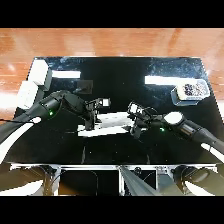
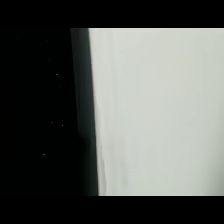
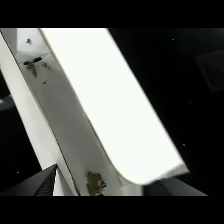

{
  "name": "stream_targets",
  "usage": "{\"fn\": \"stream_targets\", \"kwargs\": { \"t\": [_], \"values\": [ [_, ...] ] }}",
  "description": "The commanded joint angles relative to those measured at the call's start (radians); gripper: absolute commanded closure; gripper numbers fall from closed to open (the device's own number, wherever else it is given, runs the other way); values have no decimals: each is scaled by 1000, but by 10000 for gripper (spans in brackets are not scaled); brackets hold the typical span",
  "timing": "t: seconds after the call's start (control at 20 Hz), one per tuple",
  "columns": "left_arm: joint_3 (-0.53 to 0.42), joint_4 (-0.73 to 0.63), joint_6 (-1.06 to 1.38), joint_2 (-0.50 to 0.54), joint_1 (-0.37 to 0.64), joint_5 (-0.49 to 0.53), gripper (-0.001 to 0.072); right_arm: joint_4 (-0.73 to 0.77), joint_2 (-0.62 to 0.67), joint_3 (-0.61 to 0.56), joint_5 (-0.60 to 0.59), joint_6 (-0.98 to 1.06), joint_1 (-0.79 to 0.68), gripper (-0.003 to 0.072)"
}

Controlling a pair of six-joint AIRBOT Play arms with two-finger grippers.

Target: Fold the box and place the chain.

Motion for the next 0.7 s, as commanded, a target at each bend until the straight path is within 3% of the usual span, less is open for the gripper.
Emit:
{"fn": "stream_targets", "kwargs": {
  "t": [0.0, 0.65],
  "values": [
    [0, -1, 0, 0, -1, 13, 692, -3, -71, 17, 75, -69, -7, -24],
    [0, -2, 0, -1, -2, -6, 690, -127, -79, 18, 63, 61, 39, -24]
  ]
}}
